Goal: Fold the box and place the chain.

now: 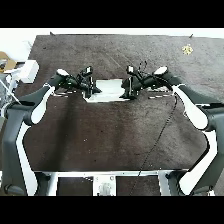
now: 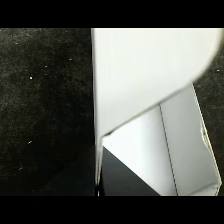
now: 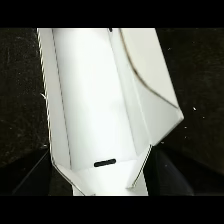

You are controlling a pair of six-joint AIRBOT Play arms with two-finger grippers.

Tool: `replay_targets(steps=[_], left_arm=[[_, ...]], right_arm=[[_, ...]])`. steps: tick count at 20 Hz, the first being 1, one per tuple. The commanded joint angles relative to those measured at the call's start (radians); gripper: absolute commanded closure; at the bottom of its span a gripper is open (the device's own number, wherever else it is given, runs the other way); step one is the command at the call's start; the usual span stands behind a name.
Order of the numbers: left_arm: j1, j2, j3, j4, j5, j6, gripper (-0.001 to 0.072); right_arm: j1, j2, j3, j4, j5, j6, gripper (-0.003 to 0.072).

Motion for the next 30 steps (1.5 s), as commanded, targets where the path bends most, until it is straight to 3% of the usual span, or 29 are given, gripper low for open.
replay_targets(steps=[1,9,27,28,30], left_arm=[[0.0,-0.001,0.0,0.0,0.0,0.0,0.0697],[0.0,-0.001,0.0,0.0,-0.001,0.0,0.0697],[0.0,-0.001,0.0,0.0,0.0,0.0,0.0697],[0.0,-0.001,0.0,0.0,0.0,0.0,0.0697],[0.0,-0.001,0.0,0.0,0.0,0.0,0.0697]], right_arm=[[0.006,-0.045,0.046,0.026,0.033,-0.01,0.0003],[0.037,-0.116,0.087,0.018,0.05,-0.009,0.001],[0.043,-0.118,0.083,-0.027,0.021,-0.011,0.0013],[0.043,-0.119,0.083,-0.027,0.02,-0.014,0.0072],[0.043,-0.121,0.083,-0.031,0.02,-0.017,0.0069]])
